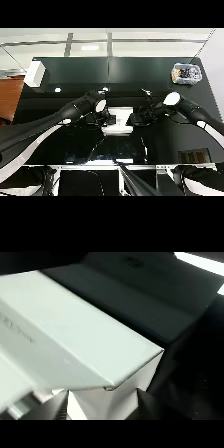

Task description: Fold the box and place the chain.

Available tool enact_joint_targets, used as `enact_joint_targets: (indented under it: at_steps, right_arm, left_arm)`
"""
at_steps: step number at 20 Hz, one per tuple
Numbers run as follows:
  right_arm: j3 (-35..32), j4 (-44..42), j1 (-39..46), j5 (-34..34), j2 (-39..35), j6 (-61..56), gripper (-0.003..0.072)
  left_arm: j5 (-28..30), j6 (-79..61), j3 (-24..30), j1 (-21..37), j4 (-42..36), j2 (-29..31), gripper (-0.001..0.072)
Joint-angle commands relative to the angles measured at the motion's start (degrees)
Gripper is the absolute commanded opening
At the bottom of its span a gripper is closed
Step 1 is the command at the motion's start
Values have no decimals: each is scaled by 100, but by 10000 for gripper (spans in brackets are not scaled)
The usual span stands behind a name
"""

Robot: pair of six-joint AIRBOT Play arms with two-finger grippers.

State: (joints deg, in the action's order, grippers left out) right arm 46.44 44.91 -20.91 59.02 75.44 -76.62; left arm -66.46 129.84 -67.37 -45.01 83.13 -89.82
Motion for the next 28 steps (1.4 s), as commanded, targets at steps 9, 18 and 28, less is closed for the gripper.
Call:
enact_joint_targets:
  at_steps: [9,18,28]
  right_arm:
    - [743,3346,-1475,-138,199,-4107,368]
    - [1040,3674,-1838,188,640,-4983,301]
    - [1043,3705,-1838,356,640,-5134,29]
  left_arm:
    - [24,2,-4,2,-9,0,33]
    - [42,2,-4,2,-7,0,33]
    - [42,2,-4,2,-7,0,33]
